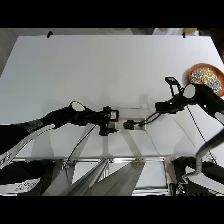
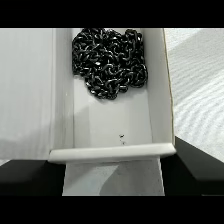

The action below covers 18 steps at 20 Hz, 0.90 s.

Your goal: Fold the box and place the chain.

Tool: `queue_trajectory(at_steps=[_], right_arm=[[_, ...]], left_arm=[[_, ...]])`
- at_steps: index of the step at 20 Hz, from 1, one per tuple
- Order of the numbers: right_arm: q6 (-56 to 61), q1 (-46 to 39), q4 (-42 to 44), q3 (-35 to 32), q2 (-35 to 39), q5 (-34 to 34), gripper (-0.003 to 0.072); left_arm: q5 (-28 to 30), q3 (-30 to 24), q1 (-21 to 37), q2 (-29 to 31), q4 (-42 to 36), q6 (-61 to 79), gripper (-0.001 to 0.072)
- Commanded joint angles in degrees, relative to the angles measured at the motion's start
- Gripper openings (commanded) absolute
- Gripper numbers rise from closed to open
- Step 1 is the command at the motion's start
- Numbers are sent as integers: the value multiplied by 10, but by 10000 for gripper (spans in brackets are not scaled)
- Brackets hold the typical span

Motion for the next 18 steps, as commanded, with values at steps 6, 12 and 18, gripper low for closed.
queue_trajectory(at_steps=[6, 12, 18], right_arm=[[2, 0, 1, 0, -21, -32, 331], [2, 0, 0, 0, -21, -39, 293], [13, 0, 0, -1, -22, -36, 176]], left_arm=[[0, 0, 0, 0, 0, 0, 18], [0, 0, 0, 1, 0, 0, 18], [0, 0, 0, 0, 0, 0, 18]])
